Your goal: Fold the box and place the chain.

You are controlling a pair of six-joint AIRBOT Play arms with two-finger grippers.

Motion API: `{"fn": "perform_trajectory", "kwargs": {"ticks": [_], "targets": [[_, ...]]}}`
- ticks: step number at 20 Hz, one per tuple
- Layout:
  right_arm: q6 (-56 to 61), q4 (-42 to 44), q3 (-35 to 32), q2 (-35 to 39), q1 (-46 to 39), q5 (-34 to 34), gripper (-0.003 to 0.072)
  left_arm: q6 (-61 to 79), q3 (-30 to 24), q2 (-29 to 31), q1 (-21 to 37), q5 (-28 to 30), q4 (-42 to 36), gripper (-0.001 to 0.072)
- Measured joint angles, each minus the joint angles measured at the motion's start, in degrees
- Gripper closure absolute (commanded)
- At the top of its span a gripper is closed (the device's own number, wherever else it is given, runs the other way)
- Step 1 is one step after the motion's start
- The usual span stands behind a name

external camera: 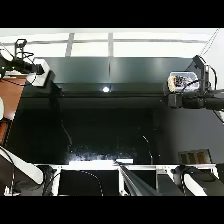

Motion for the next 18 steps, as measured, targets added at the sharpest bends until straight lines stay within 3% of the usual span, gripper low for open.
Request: {"fn": "perform_trajectory", "kwargs": {"ticks": [5, 6, 7, 8, 10, 13, 15, 18], "targets": [[0.1, -0.1, 0.0, 0.0, 0.0, 1.0, 0.0669, -4.1, 8.7, 0.8, -0.1, -5.3, 3.7, -0.0003], [-0.2, -0.2, 0.1, 0.0, 0.0, 1.3, 0.0669, -4.4, 10.6, 1.7, 0.0, -7.6, 4.3, 0.0083], [-0.4, -0.2, 0.3, 0.0, 0.0, 1.5, 0.067, -4.9, 12.0, 3.2, 0.2, -10.1, 4.5, 0.0513], [-0.8, -0.4, 1.0, 0.0, 0.0, 1.9, 0.067, -5.3, 12.6, 5.0, 0.2, -12.4, 4.5, 0.0683], [-1.4, -1.9, 3.3, 0.1, 0.0, 5.0, 0.067, -6.2, 11.7, 9.4, 0.4, -18.2, 3.7, 0.0686], [0.7, -6.3, 6.8, 2.4, 0.1, 10.9, 0.0671, -8.4, 5.3, 17.9, 0.0, -25.7, -0.2, 0.0686], [2.9, -9.2, 7.3, 6.0, 0.1, 10.5, 0.0672, -9.2, -3.3, 25.8, -1.1, -26.8, -3.9, 0.0686], [3.1, -11.6, 3.1, 14.1, 0.9, 1.3, 0.0672, -7.7, -24.0, 43.0, -4.8, -20.2, -9.9, 0.0685]]}}
